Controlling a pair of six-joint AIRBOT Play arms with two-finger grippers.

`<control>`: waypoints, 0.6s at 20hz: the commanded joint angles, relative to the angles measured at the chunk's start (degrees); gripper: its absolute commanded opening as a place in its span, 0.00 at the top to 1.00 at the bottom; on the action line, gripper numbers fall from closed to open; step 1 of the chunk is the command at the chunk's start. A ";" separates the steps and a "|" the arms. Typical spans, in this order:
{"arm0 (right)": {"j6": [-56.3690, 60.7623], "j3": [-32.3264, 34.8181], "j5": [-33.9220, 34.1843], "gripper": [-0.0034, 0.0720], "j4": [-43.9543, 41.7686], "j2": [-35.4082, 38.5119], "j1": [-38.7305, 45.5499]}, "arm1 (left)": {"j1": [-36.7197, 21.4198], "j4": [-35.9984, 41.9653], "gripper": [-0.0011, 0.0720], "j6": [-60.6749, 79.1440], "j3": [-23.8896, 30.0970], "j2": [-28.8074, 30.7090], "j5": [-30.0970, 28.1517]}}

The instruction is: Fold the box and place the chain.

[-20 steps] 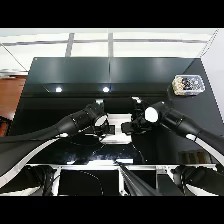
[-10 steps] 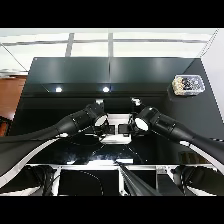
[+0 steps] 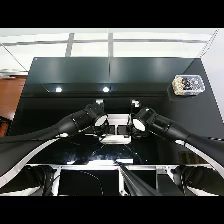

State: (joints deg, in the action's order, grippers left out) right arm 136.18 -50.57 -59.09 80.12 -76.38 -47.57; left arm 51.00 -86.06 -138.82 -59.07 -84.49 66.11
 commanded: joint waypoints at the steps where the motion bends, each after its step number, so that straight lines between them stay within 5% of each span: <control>1: 0.09 -0.02 0.37 0.64 -0.11 -0.59 -0.04 | -0.02 -0.02 0.94 0.00 0.02 -0.02 -0.02; 7: 0.09 -0.02 0.42 0.64 -0.13 -1.18 -0.04 | -0.02 -0.02 0.94 0.00 0.02 -0.02 -0.02; 10: 0.02 -0.04 0.44 0.88 -0.15 -1.16 -0.07 | -0.02 -0.02 0.94 0.00 0.02 -0.02 0.00; 12: -0.11 -0.04 0.46 0.89 -0.13 -1.16 -0.07 | -0.02 0.00 0.94 0.00 0.02 -0.02 0.00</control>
State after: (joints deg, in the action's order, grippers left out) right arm 136.11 -50.57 -58.67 80.07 -77.49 -47.57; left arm 51.00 -86.08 -138.82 -59.07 -84.49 66.11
